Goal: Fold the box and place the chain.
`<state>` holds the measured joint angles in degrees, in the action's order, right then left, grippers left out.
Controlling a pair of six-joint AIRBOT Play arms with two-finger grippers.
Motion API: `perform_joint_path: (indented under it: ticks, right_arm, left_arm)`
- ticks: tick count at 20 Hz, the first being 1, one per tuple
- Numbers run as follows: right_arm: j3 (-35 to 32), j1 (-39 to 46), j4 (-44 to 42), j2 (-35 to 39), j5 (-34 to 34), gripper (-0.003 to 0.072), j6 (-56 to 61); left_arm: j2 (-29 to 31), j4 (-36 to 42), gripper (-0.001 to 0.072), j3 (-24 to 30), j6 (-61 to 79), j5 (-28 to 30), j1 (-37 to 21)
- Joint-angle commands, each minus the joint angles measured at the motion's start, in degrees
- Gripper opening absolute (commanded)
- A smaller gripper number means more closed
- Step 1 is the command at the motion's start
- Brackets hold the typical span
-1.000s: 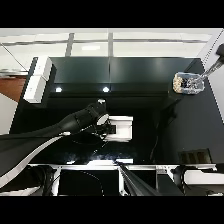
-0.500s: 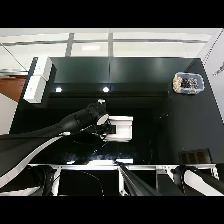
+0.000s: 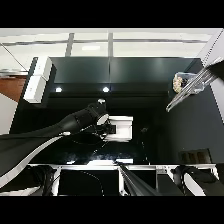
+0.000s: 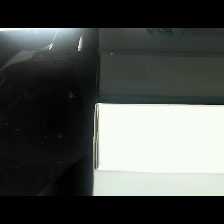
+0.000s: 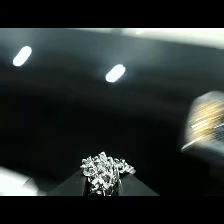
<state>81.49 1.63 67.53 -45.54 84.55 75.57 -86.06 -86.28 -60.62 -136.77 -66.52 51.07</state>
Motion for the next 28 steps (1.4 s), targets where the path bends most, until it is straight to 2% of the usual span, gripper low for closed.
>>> perform_joint_path:
  ticks: [1, 5, 7, 14, 20, 24, 27, 28]
  right_arm:
    - [-6.03, -6.93, -8.02, 1.64, 3.63, 0.0036, -2.03]
    - [-12.63, -13.4, -10.08, 1.57, 4.0, 0.0037, -1.31]
    - [-14.99, -15.37, -13.7, 1.03, 3.43, 0.0036, -1.33]
    - [-15.98, -22.67, -20.37, -3.65, -4.35, 0.0036, -1.46]
    - [-16.22, -26.34, -20.24, -9.07, -6.12, 0.0037, -1.55]
    - [-16.37, -26.34, -14.82, -10.67, -4.98, 0.0037, -1.27]
    - [-19.04, -26.34, -13.18, -10.93, -4.63, 0.0038, -0.72]
    - [-19.71, -26.34, -10.14, -10.93, -4.63, 0.0038, 0.22]
  left_arm:
    - [-0.02, 0.0, 0.0032, 0.02, 0.02, 0.02, -0.04]
    - [-0.02, -0.02, 0.0032, 0.02, 0.02, 0.04, -0.04]
    - [-0.02, -0.02, 0.0032, 0.02, 0.02, 0.02, -0.04]
    - [-0.02, -0.02, 0.0032, 0.02, 0.04, 0.02, -0.04]
    - [-0.02, -0.02, 0.0033, 0.02, 0.04, -0.02, -0.04]
    - [-0.02, -0.02, 0.0032, 0.02, 0.04, -0.02, -0.04]
    - [-0.02, -0.02, 0.0032, 0.02, 0.02, 0.0, -0.04]
    - [-0.02, -0.02, 0.0032, 0.02, 0.04, 0.0, -0.04]
